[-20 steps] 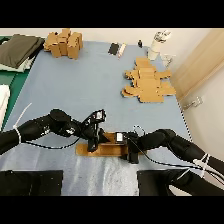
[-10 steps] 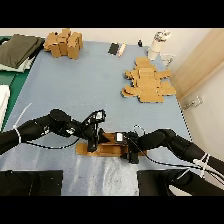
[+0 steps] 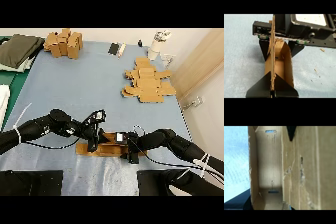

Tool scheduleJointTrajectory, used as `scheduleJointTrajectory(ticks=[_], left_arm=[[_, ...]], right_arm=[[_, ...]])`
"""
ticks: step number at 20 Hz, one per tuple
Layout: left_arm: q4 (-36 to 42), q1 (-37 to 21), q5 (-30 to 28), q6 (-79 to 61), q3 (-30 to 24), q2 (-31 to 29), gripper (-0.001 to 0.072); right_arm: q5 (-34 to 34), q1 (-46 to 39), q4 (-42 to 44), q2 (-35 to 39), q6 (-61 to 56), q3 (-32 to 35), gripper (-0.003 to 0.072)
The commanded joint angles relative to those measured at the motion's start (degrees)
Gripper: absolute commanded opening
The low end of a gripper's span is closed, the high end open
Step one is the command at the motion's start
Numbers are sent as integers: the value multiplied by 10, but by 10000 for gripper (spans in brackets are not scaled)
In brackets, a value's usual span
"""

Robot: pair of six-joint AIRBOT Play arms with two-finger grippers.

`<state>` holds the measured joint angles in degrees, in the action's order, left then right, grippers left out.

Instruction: Fold the box.

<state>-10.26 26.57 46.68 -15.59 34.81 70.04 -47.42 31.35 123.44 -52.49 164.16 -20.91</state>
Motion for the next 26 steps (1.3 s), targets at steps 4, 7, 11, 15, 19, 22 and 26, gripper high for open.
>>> scheduleJointTrajectory(ticks=[4, 7, 11, 15, 19, 22, 26], left_arm=[[6, 0, -10, 0, 0, 0, 15], [6, 0, -10, 10, 0, 0, 15], [5, -1, -15, 18, 0, -2, 20], [-44, -36, -37, 131, 0, -39, 504], [-263, -78, 42, 367, 0, -115, 668], [-306, -68, 186, 539, 0, -143, 132], [-216, 0, 186, 751, -21, -143, 14]], right_arm=[[0, 1, 0, 0, 0, 0, 497], [0, 1, 1, 0, 0, 0, 497], [0, 1, 1, 0, 0, 0, 496], [0, 1, 1, 1, 0, 0, 496], [0, 1, 1, 1, 0, 0, 497], [0, 1, 1, 1, 0, 0, 497], [0, 1, 3, 1, 0, 0, 497]])
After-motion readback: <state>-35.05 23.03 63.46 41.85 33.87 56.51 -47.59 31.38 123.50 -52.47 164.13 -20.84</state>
